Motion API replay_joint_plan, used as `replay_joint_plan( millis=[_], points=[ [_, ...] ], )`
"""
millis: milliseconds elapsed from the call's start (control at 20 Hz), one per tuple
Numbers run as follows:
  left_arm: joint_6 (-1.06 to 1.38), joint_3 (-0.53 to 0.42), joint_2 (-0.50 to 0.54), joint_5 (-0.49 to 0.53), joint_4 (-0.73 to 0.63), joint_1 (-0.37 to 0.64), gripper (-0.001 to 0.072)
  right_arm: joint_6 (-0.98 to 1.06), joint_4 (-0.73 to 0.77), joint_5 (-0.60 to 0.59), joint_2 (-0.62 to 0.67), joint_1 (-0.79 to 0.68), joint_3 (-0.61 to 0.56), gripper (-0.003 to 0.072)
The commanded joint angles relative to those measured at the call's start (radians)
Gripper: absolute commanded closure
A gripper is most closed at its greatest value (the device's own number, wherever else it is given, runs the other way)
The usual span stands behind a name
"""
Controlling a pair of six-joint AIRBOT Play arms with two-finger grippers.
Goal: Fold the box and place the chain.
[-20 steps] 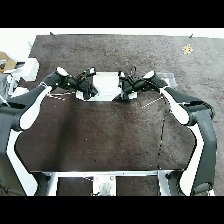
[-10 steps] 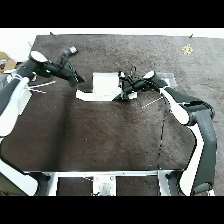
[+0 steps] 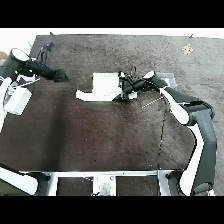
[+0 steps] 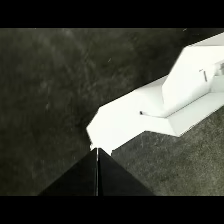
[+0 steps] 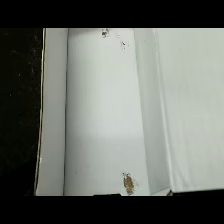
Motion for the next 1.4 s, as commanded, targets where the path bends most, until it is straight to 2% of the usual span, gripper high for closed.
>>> replay_joint_plan(
  millis=[0,200,400,550,900,1200,1350],
  points=[
    [-0.135,-0.084,-0.029,0.01,0.027,0.008,0.0699,0.0,0.0,0.0,-0.001,-0.001,0.0,0.026],
    [-0.099,-0.154,-0.092,0.024,-0.051,0.008,0.07,0.0,0.0,0.0,0.0,-0.001,0.0,0.026],
    [-0.02,-0.163,-0.166,0.039,-0.209,0.007,0.07,0.0,0.0,0.0,0.0,0.0,0.0,0.026],
    [-0.01,-0.162,-0.204,0.061,-0.24,-0.001,0.0699,0.0,0.0,0.001,-0.001,-0.001,0.0,0.026],
    [0.139,-0.162,-0.216,-0.012,-0.494,-0.002,0.0698,0.0,0.0,0.0,-0.001,0.0,0.0,0.026],
    [0.177,-0.162,-0.216,-0.063,-0.55,-0.009,0.0697,0.0,0.0,0.0,0.0,0.0,0.0,0.026],
    [0.171,-0.162,-0.216,-0.024,-0.496,-0.045,0.0697,0.0,0.0,0.0,-0.001,0.0,0.0,0.026]
  ],
)
